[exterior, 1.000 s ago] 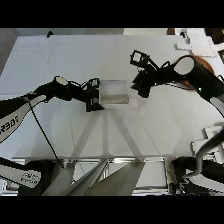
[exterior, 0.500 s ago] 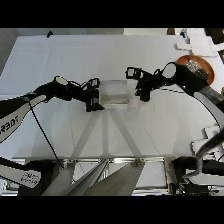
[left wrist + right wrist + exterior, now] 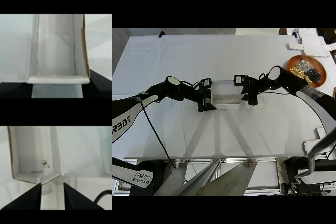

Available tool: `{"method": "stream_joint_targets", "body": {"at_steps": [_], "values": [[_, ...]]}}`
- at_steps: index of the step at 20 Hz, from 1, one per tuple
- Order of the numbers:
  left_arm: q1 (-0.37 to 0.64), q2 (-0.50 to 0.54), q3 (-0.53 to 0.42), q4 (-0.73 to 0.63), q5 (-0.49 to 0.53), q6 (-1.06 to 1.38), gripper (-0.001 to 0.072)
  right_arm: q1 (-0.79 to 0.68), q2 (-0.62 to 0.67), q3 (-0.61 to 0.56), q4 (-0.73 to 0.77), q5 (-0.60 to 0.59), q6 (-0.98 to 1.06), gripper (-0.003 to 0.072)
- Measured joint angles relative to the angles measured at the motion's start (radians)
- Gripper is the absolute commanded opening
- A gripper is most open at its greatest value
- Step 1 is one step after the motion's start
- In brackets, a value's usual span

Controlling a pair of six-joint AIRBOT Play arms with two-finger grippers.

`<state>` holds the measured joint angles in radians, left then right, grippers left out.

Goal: Fold the box and place the chain.

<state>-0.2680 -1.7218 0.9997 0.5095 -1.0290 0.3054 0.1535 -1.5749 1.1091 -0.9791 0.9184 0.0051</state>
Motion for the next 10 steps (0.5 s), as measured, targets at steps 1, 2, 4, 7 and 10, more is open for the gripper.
{"method": "stream_joint_targets", "body": {"at_steps": [1,2,4,7,10], "values": [[0.000,0.000,0.000,0.000,0.000,0.000,0.0209,0.012,-0.002,0.000,0.003,0.000,-0.014,0.0213],[0.000,0.000,0.000,0.000,0.000,0.000,0.0209,0.024,-0.004,0.000,0.005,0.000,-0.026,0.0175],[0.000,0.000,0.000,0.001,0.000,0.000,0.0209,0.044,-0.006,0.000,0.004,-0.002,-0.042,0.0150],[0.000,0.000,0.000,0.001,0.000,0.000,0.0209,0.061,-0.007,0.000,0.013,-0.013,-0.051,0.0083],[0.000,0.000,0.000,0.000,0.000,0.000,0.0209,0.068,-0.007,0.000,0.026,-0.020,-0.053,0.0305]]}}
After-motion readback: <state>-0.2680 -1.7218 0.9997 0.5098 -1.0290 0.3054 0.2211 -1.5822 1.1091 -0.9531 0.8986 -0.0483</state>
